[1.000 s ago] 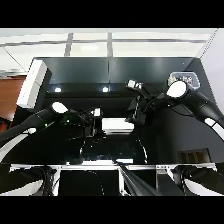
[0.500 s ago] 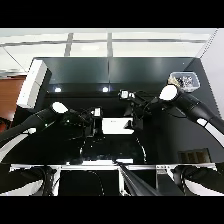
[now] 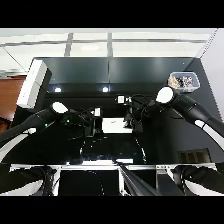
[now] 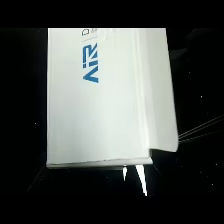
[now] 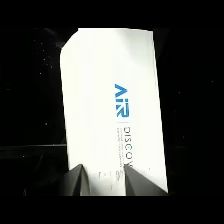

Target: Fold the box and place the chain.

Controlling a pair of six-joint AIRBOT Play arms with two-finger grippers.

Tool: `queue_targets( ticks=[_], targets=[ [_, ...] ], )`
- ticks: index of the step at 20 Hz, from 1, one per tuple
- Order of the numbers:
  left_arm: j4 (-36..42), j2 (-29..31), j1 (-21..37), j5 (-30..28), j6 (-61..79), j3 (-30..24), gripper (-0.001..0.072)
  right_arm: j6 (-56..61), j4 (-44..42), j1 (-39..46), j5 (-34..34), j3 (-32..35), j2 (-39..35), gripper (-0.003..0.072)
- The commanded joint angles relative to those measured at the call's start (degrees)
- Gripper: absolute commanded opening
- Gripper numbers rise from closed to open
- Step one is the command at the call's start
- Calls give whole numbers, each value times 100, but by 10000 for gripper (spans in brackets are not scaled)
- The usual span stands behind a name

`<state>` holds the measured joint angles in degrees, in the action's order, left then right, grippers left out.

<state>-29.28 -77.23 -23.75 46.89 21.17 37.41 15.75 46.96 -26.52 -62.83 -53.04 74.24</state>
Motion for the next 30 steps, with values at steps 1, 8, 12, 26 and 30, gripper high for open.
queue_targets(
  ticks=[1,8,12,26,30],
  targets=[
    [-4,-4,-2,9,7,2,472,105,48,-15,35,0,-7,225],
    [-7,-4,-2,11,7,2,472,223,42,-15,177,-4,-367,299],
    [-7,-4,-2,9,7,2,472,214,13,-186,352,-2,-352,710],
    [-7,-4,-2,11,7,2,472,446,706,-468,970,15,-249,354],
    [-7,-4,-2,11,7,2,472,468,686,-470,946,63,-247,354]
  ],
)
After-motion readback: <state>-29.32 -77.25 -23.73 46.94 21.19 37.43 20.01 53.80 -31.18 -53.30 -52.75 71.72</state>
